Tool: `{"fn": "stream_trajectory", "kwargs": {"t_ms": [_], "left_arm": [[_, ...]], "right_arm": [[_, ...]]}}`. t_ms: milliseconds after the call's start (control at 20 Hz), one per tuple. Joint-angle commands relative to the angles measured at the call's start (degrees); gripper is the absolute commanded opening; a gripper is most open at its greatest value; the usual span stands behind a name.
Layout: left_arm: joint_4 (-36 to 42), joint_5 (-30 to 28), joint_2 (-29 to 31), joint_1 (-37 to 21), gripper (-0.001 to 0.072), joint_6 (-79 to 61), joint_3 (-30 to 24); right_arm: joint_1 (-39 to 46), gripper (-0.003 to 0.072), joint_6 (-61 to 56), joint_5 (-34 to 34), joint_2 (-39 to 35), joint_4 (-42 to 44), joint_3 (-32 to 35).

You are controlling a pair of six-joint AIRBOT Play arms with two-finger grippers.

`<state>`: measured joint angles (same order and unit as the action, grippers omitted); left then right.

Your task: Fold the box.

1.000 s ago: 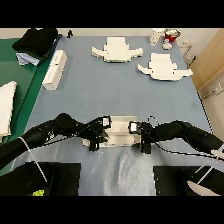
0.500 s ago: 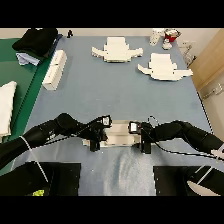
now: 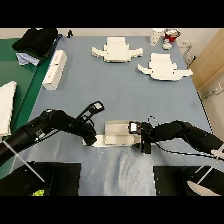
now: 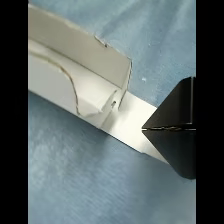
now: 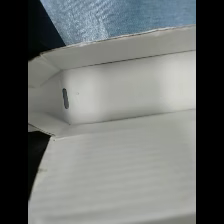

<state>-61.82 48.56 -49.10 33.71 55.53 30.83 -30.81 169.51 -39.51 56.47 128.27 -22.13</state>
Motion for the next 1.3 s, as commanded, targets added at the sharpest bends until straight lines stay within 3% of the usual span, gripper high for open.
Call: {"fn": "stream_trajectory", "kwargs": {"t_ms": [0, 150, 350, 550, 700, 950, 1250], "left_arm": [[-17.2, 5.2, 5.2, -1.4, 0.0014, 29.3, 0.9], [-23.2, 11.3, 7.0, -7.5, 0.0014, 40.3, 0.9], [-14.9, 11.3, 6.9, -12.7, 0.0014, 38.2, -2.1], [4.0, 0.1, 4.8, -10.4, 0.0013, 29.3, -9.7], [12.8, -8.7, 2.7, -5.9, 0.0013, 26.2, -12.8], [18.3, -11.5, 2.5, 0.3, 0.0013, 26.3, -12.6], [17.5, -12.1, 3.0, 0.8, 0.0014, 26.3, -9.4]], "right_arm": [[0.0, 0.0497, 0.0, 0.0, 0.0, 0.0, 0.0], [0.0, 0.0497, 0.0, 0.0, 0.0, 0.0, 0.0], [0.0, 0.0497, 0.0, 0.0, 0.0, 0.0, 0.0], [0.0, 0.0497, 0.0, 0.0, 0.0, 0.0, 0.0], [0.0, 0.0497, 0.0, 0.0, 0.0, 0.0, 0.0], [0.0, 0.0497, 0.0, 0.0, 0.0, 0.0, 0.0], [0.0, 0.0497, 0.0, 0.0, 0.0, -0.1, 0.0]]}}
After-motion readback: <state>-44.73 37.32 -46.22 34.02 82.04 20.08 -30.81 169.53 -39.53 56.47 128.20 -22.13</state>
